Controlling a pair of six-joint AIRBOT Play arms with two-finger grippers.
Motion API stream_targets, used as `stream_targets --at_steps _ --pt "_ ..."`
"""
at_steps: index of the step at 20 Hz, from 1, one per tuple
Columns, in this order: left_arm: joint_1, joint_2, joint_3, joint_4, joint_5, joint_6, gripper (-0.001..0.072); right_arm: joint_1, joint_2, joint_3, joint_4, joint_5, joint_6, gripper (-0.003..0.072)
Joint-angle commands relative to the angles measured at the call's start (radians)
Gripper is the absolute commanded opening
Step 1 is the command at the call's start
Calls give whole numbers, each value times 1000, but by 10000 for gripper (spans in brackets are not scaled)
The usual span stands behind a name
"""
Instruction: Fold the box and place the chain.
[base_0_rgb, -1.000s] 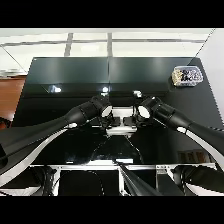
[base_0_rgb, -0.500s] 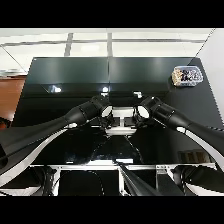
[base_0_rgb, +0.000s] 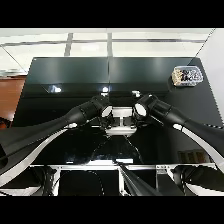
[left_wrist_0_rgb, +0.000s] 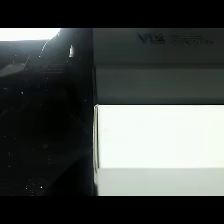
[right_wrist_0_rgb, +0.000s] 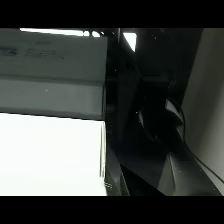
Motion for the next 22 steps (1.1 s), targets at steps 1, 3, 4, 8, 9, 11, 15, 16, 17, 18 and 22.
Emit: stream_targets --at_steps 1,3,4,8,9,11,15,16,17,18,22 --pt "0 0 0 0 2 0 27 1 -12 2 -2 6 10 243" --pt "0 0 0 0 2 0 27 1 -17 2 1 6 10 243" --pt "0 0 0 0 2 0 27 1 -20 2 6 5 10 242" --pt "0 0 0 0 2 0 27 1 -27 2 9 -6 10 13" --pt "0 0 0 0 2 0 27 1 -27 2 8 -7 10 13" --pt "0 0 0 0 2 0 27 1 -27 2 8 -6 10 12" --pt "0 0 0 0 2 0 27 -4 -13 2 4 8 8 315" --pt "0 0 0 0 2 0 27 -5 2 2 -1 23 -13 318" --pt "0 0 0 0 2 0 27 -9 27 4 -4 44 -43 319" --pt "0 0 0 0 2 0 27 -16 60 7 -24 65 -74 318" --pt "0 0 0 0 2 0 27 -76 262 56 -67 217 -172 318"
